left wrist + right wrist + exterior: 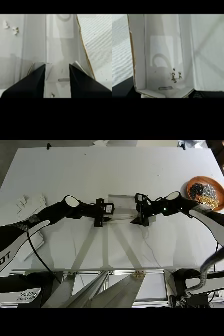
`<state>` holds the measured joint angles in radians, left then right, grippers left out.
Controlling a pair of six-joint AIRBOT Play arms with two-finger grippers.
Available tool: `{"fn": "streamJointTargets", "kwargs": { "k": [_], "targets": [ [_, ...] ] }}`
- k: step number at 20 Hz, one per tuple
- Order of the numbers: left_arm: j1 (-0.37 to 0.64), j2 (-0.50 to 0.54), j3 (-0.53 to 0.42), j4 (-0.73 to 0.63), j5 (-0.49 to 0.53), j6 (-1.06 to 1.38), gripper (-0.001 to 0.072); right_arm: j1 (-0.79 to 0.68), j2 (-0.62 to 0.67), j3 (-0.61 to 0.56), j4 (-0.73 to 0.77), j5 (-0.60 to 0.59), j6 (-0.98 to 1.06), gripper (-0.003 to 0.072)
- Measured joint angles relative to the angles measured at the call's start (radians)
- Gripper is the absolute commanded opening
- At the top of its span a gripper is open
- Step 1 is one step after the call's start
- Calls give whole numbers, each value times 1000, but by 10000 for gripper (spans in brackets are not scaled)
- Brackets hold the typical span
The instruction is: Fold the box and place the chain.
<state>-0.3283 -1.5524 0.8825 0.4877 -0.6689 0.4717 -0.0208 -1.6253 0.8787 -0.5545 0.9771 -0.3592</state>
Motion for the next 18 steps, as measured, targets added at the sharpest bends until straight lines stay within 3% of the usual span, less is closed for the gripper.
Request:
{"fn": "streamJointTargets", "kwargs": {
  "k": [2,4,6,11,14,18],
  "targets": [
    [-8,-8,0,-1,12,1,307,0,0,0,0,0,0,398],
    [-12,-11,0,0,18,1,115,0,0,0,0,0,0,398],
    [-8,-5,-1,1,19,0,6,0,0,0,1,0,3,398],
    [55,78,-1,-2,-11,-88,11,0,0,0,5,-2,7,398],
    [133,151,-1,-1,-91,-178,6,0,0,0,3,-2,4,398],
    [279,237,-1,32,-161,-509,4,0,0,0,2,-1,3,398]
  ]
}}
